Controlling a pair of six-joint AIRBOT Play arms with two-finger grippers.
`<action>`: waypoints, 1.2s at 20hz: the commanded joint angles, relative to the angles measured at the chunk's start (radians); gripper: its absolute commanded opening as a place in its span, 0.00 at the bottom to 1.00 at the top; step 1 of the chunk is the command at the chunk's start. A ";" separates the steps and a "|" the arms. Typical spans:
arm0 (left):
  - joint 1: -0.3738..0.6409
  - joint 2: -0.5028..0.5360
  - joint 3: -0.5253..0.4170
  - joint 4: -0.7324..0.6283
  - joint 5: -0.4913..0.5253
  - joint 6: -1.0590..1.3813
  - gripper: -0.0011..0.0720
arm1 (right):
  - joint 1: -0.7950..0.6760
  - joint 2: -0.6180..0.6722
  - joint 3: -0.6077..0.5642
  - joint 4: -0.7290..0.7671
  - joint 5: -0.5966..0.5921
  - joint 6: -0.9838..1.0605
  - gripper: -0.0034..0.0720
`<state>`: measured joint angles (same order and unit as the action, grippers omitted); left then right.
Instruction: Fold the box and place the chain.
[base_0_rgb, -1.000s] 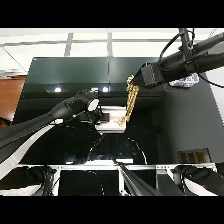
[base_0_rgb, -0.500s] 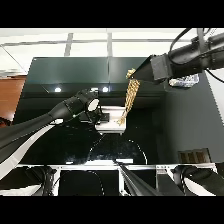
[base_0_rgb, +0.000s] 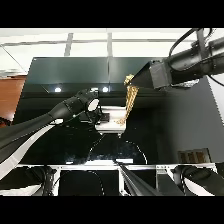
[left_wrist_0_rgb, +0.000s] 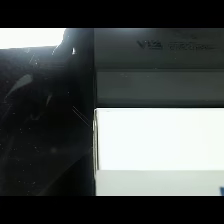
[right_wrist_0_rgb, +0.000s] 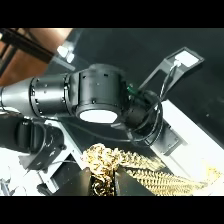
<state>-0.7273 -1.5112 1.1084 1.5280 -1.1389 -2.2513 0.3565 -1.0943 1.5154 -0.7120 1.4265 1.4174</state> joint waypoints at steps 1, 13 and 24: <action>0.000 0.000 0.000 0.000 -0.003 0.000 0.05 | 0.045 0.001 -0.086 -0.010 -0.045 0.000 0.06; 0.000 0.000 0.000 0.000 -0.011 0.000 0.05 | 0.138 -0.087 -0.476 -0.086 -0.414 0.006 0.07; 0.000 0.000 0.000 0.000 -0.011 0.000 0.05 | 0.141 -0.121 -0.472 -0.139 -0.350 0.007 0.41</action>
<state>-0.7273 -1.5112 1.1084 1.5280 -1.1511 -2.2513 0.5053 -1.2167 1.0412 -0.8135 1.0424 1.4239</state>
